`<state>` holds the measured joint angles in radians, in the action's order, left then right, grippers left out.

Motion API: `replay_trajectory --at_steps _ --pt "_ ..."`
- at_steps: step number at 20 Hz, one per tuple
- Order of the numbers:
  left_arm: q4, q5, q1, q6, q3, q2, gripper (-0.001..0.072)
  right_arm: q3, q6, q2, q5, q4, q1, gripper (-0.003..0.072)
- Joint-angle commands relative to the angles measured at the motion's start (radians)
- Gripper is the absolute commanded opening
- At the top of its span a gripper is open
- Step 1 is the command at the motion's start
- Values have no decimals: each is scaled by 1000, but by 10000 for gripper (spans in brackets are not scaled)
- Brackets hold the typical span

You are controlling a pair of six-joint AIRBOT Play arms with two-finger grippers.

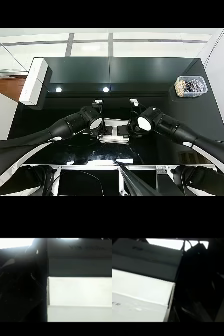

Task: Fold the box and place the chain.

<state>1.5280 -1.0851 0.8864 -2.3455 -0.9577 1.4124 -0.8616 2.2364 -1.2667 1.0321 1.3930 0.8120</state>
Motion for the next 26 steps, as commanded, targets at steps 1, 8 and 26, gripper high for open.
replay_trajectory --at_steps 1,8,26 --pt "6 3 0 0 0 1 30 -28 59 -35 26 27 10 297" --pt "5 3 0 0 0 1 31 -70 90 -91 68 60 10 239" --pt "4 2 0 0 0 1 31 -78 90 -144 65 45 19 49"
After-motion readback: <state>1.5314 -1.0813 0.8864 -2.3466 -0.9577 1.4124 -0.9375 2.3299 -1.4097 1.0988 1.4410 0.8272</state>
